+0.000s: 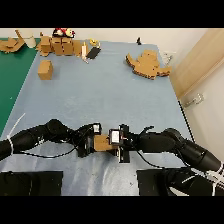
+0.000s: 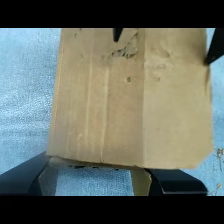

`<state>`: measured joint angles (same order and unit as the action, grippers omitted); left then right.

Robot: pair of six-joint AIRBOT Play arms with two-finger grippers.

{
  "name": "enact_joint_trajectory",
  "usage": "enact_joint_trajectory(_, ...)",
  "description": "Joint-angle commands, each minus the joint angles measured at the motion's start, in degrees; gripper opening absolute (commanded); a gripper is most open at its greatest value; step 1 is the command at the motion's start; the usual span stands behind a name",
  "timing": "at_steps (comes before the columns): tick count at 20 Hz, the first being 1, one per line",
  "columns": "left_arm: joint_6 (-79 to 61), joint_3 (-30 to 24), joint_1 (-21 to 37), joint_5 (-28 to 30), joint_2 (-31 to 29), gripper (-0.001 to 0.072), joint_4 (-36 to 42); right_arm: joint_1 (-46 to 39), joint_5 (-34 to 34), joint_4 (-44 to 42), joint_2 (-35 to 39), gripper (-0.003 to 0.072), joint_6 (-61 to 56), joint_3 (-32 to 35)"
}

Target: Fold the box.

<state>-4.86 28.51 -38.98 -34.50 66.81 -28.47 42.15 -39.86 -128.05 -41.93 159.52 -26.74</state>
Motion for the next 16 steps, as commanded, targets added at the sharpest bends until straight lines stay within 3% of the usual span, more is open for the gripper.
enact_joint_trajectory(1,0.0,0.0,0.0,0.0,0.0,0.0608,0.0,1.9,3.3,3.9,0.0,0.0457,1.1,0.1)
enact_joint_trajectory(5,0.0,0.0,0.0,0.0,0.0,0.0608,0.0,3.3,9.2,5.9,0.0,0.0457,1.1,2.3)
enact_joint_trajectory(11,0.0,0.0,0.0,0.0,0.0,0.0608,0.0,3.8,7.3,6.2,0.0,0.0457,1.1,3.1)
enact_joint_trajectory(16,0.0,0.0,0.0,0.0,0.0,0.0608,0.0,6.9,14.8,9.6,0.0,0.0457,1.1,6.3)
